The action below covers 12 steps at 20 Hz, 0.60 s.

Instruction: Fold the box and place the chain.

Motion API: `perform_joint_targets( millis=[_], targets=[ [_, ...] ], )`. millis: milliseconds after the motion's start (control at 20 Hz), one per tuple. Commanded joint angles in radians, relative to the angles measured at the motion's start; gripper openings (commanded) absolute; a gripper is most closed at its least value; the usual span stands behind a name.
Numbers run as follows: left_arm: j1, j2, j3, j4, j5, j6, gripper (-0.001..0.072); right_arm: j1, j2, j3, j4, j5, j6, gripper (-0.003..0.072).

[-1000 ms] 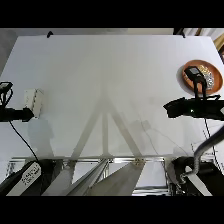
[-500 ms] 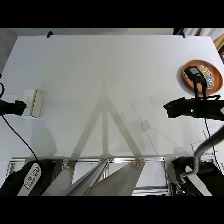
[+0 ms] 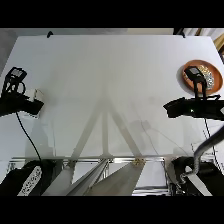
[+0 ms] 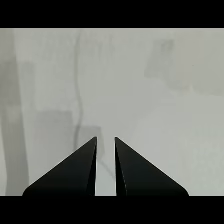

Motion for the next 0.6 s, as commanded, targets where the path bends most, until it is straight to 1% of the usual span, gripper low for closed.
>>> perform_joint_targets(
  millis=[0, 550],
  targets=[
    [-0.05, 0.001, 0.0, -0.027, -0.008, 0.0, 0.0696, 0.0, 0.001, 0.001, 0.0, 0.0, 0.0, 0.0136],
    [-0.05, 0.001, 0.0, -0.027, 0.013, 0.0, 0.0695, 0.0, 0.001, 0.001, 0.0, 0.0, 0.0, 0.0136]
  ],
)
